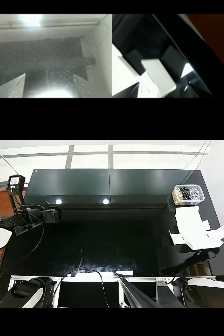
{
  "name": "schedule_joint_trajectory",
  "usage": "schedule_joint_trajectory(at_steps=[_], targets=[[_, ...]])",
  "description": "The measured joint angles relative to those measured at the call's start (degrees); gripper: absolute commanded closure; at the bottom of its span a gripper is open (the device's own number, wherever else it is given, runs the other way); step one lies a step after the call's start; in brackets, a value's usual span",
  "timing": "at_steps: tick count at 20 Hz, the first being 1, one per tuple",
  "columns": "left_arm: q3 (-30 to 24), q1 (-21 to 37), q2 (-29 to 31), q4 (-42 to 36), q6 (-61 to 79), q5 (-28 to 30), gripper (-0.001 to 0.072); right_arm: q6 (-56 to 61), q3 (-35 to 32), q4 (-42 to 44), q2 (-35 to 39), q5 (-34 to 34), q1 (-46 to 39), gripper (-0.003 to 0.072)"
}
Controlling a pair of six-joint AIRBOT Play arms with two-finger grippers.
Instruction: Fold the box and place the chain.
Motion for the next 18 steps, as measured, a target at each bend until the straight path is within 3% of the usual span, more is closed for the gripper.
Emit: schedule_joint_trajectory(at_steps=[1,2,3,17,18], targets=[[0.0,0.0,0.0,0.0,0.0,0.0,-0.0002,-1.5,1.5,0.9,-1.9,0.9,0.3,0.0001],[0.0,0.0,0.0,0.0,0.0,0.0,-0.0001,-3.0,2.8,1.3,-3.8,1.7,0.8,0.0125],[0.0,0.0,0.0,0.0,-0.2,0.1,-0.0001,-4.4,4.0,2.0,-5.2,2.3,1.3,0.0154],[0.0,0.0,0.0,-1.1,-0.4,0.9,-0.0001,-9.1,6.8,-0.5,-9.9,7.9,3.1,0.0157],[0.0,0.0,0.0,-1.2,-0.4,0.9,-0.0001,-9.0,6.8,-0.9,-9.9,7.9,3.1,0.0230]])
